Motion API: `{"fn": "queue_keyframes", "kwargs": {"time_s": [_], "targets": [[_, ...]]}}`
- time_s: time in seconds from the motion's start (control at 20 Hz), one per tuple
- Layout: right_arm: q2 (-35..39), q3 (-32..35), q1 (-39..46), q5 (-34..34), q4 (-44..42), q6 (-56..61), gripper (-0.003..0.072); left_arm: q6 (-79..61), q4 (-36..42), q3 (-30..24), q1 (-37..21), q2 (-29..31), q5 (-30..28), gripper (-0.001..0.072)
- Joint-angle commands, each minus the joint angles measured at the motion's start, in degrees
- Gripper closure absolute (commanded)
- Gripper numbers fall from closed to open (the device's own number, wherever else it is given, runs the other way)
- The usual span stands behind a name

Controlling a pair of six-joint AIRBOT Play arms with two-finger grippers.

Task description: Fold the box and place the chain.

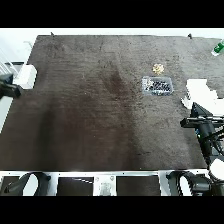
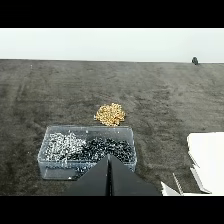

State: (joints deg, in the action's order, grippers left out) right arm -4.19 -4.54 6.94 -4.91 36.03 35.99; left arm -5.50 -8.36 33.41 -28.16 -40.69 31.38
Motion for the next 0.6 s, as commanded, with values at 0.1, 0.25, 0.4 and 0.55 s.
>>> {"fn": "queue_keyframes", "kwargs": {"time_s": [0.1, 0.25, 0.4, 0.55], "targets": [[0.0, 0.04, -0.02, -0.02, -0.02, 0.0, 0.0676, -7.58, 10.47, -11.72, 4.48, 7.52, -1.92, 0.0697], [0.02, 0.04, -0.02, -0.02, -0.02, 0.0, 0.0676, -7.41, 9.94, -12.48, 14.45, 7.85, -8.13, 0.0698], [0.02, 0.04, -0.02, -0.02, -0.02, 0.0, 0.0676, -7.23, 10.1, -13.68, 21.64, 7.87, -14.53, 0.0697], [0.02, 0.04, -0.02, -0.02, -0.02, 0.0, 0.0676, -7.69, 10.16, -14.01, 23.54, 7.87, -12.55, 0.0695]]}}
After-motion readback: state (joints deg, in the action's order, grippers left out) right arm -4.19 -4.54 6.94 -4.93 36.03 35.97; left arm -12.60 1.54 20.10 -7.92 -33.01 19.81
